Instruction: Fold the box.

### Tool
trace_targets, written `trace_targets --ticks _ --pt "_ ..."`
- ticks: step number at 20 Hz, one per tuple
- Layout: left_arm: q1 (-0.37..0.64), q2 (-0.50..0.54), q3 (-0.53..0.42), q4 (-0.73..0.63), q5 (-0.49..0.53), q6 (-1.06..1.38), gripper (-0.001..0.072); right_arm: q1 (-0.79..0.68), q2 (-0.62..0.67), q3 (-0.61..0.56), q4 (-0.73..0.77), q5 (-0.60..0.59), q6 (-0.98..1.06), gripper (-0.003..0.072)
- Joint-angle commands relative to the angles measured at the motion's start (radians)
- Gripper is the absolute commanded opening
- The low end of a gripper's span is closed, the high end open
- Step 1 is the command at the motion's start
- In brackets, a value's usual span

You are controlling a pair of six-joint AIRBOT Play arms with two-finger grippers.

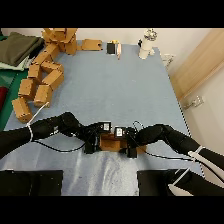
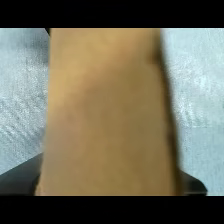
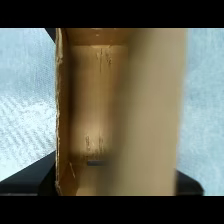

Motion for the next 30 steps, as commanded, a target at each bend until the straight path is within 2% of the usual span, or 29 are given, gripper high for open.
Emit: trace_targets --ticks 1,27,29,30 --pt "-0.003 -0.002 0.0 0.014 -0.003 -0.013 0.0452 0.0 0.0 0.0 0.0 0.0 -0.002 0.0507" --pt "-0.003 -0.002 0.0 0.013 -0.002 -0.012 0.0452 0.0 0.001 0.001 0.012 0.0 -0.002 0.0507" --pt "-0.003 -0.002 0.0 0.014 -0.002 -0.012 0.0452 0.0 0.001 0.012 0.011 -0.04 -0.001 0.0704" --pt "-0.003 -0.002 0.0 0.013 -0.003 -0.012 0.0452 0.0 0.001 0.024 0.011 -0.092 -0.001 0.0704"
